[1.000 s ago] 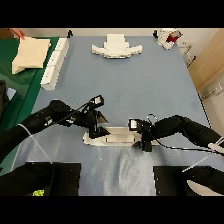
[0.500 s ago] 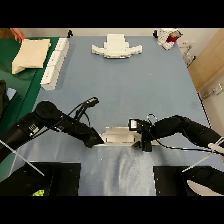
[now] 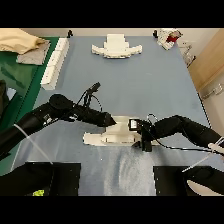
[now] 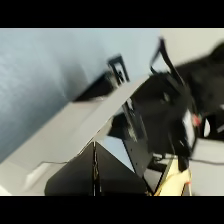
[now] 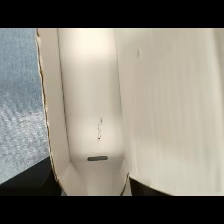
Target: Fold the box.
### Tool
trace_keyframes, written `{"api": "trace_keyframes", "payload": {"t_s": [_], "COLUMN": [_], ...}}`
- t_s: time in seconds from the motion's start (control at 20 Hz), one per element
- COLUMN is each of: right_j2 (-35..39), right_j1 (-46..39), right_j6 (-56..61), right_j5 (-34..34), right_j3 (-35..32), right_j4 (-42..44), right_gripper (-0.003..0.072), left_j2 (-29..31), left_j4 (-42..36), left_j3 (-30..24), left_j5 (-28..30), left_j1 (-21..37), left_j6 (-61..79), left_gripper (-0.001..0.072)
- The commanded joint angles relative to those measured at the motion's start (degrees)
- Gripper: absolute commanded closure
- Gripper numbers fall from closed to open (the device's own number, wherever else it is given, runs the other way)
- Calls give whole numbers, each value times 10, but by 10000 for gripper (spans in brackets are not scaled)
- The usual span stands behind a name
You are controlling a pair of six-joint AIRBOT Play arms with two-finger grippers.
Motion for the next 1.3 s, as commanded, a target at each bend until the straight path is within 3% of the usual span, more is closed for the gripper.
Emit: {"api": "trace_keyframes", "payload": {"t_s": [0.0,0.35,0.6,0.7,0.85,1.05,1.25], "right_j2": [0,0,0,0,0,0,0], "right_j1": [0,0,0,0,0,0,0], "right_j6": [0,0,0,0,0,0,0], "right_j5": [0,0,0,0,0,0,0], "right_j3": [1,1,1,1,1,1,1], "right_j4": [0,0,-1,-1,-2,-2,-2], "right_gripper": [235,235,235,235,236,235,236], "left_j2": [-62,-164,-141,-101,4,160,253], "left_j4": [4,13,13,16,40,177,267], "left_j3": [9,9,29,44,50,48,13], "left_j5": [26,31,35,26,21,-4,-10], "left_j1": [22,-5,-3,-3,-5,-31,-105], "left_j6": [-35,-47,-4,28,56,53,54], "left_gripper": [698,697,698,699,699,699,699]}}
